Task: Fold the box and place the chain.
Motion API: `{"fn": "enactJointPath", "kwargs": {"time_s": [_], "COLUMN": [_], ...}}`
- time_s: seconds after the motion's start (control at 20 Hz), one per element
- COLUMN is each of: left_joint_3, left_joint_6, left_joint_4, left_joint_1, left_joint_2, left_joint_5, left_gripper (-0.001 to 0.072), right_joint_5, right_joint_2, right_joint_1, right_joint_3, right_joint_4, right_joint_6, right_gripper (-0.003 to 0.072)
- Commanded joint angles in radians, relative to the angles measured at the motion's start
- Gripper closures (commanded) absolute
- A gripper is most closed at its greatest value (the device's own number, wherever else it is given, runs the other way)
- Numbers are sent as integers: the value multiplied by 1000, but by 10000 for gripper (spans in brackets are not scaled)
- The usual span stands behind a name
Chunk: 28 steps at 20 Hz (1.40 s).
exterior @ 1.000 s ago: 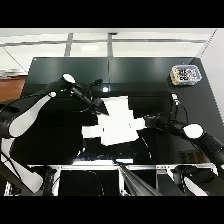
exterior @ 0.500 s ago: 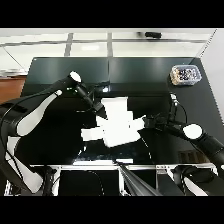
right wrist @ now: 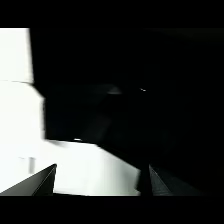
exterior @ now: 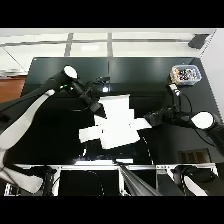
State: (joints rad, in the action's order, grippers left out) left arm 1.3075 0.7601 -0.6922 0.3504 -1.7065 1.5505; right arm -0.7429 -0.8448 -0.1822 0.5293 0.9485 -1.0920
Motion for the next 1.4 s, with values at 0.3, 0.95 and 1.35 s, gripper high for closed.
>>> {"fn": "enactJointPath", "kwargs": {"time_s": [0.3, 0.95, 1.35], "left_joint_3": [-333, -332, -332], "left_joint_6": [-605, -787, -787], "left_joint_4": [-64, -36, -36], "left_joint_1": [74, 98, 98], "left_joint_2": [280, 155, 151], "left_joint_5": [-485, -605, -604], "left_gripper": [686, 686, 685], "right_joint_5": [99, -37, 34], "right_joint_2": [0, -2, -10], "right_joint_1": [23, -34, -223], "right_joint_3": [57, -77, -146], "right_joint_4": [233, -37, -34], "right_joint_6": [23, 552, 577], "right_gripper": [51, 51, 50]}}
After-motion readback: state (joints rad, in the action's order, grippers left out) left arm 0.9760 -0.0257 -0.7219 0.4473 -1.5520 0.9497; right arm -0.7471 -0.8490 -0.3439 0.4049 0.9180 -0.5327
